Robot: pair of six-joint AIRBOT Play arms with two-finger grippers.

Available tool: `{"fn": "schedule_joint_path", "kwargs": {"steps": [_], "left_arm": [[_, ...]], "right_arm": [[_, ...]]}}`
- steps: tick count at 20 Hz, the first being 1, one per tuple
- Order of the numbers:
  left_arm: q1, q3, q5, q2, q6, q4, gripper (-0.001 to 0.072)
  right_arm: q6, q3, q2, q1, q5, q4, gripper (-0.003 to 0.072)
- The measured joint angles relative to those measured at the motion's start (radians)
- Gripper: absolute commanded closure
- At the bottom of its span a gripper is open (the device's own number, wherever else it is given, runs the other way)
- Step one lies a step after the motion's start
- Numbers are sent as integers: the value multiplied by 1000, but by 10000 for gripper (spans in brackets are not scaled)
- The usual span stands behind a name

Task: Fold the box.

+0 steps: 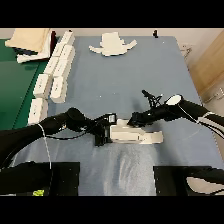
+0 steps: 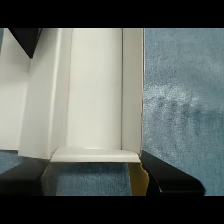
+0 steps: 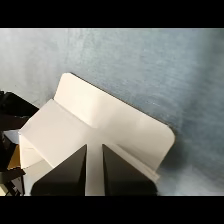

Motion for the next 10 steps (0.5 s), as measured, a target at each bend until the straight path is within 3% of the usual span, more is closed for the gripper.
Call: {"fn": "schedule_joint_path", "kwargs": {"steps": [6,10], "left_arm": [[0,0,0,0,-1,0,258],[0,0,0,0,-1,0,258]], "right_arm": [[-10,70,178,1,35,-58,538],[-8,85,353,1,153,-208,538]]}}
